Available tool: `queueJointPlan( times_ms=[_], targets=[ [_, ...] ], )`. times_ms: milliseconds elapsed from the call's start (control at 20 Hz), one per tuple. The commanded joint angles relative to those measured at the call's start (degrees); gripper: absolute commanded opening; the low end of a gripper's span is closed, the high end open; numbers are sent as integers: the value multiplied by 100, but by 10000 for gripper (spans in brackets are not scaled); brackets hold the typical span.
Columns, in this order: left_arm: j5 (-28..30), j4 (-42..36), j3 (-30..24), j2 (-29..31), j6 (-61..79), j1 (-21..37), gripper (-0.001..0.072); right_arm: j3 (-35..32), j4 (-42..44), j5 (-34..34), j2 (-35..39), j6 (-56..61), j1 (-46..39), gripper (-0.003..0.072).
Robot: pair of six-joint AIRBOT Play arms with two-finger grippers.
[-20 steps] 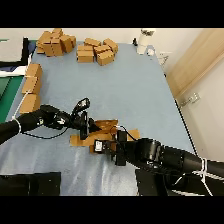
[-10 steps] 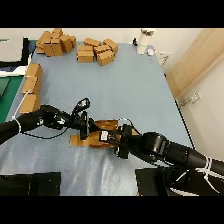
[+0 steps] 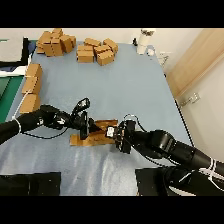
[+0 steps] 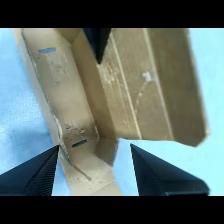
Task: Fold the box.
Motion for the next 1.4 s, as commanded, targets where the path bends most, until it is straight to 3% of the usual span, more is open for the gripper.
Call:
queueJointPlan(
  times_ms=[0, 150, 250, 350, 600, 1350],
  targets=[
    [0, 2, -2, 0, 2, 4, 10, -15, 979, 107, -35, -1399, -424, 719],
    [0, 2, -2, 0, 0, 4, 10, 26, 3517, -249, -361, -4299, -1329, 719],
    [0, 2, -2, 0, 0, 4, 10, 269, 4581, -881, -763, -5814, -1950, 720],
    [0, 2, -2, 0, 2, 4, 10, 695, 4522, -1484, -1287, -5812, -2225, 719],
    [0, 2, -2, 0, 2, 4, 10, 1143, 4524, -1838, -2046, -5812, -2225, 719],
    [0, 2, -2, 0, 2, 4, 10, 1139, 4483, -1692, -2124, -5788, -2181, 710]
  ],
)
